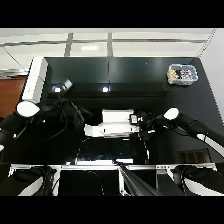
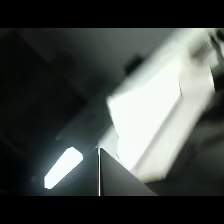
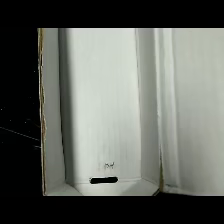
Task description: Fold the box and place the chain.
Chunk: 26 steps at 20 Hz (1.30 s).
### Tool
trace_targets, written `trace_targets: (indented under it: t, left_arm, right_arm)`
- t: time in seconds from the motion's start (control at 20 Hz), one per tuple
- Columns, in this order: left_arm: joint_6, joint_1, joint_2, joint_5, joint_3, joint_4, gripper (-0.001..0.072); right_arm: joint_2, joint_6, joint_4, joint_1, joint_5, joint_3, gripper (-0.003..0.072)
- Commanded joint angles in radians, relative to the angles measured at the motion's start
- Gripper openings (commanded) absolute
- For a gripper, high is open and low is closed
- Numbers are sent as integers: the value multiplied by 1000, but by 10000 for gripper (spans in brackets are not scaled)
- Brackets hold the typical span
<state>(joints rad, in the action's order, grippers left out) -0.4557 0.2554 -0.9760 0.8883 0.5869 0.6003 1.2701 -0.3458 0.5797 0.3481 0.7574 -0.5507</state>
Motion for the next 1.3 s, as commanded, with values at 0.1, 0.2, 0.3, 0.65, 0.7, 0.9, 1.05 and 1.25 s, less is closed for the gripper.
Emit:
trace_targets:
  t: [0.1,0.2,0.3,0.65,0.7,0.9,1.05,1.25]
  left_arm:
    - [613,78,3,-6,-79,33,707]
    - [613,134,-38,-83,-61,107,707]
    - [605,159,-100,-101,-26,121,701]
    - [575,203,-240,-45,24,125,533]
    - [575,215,-243,-48,24,124,531]
    - [575,259,-243,-79,25,113,333]
    - [575,262,-243,-84,25,113,176]
    - [548,269,-243,-134,25,100,176]
  right_arm:
    - [0,0,0,1,0,0,196]
    - [0,0,0,1,0,0,196]
    - [0,0,0,1,0,0,196]
    - [0,0,0,1,0,0,196]
    - [0,0,0,1,0,0,196]
    - [0,0,0,1,0,0,196]
    - [0,0,0,1,0,0,196]
    - [0,0,0,1,0,0,196]
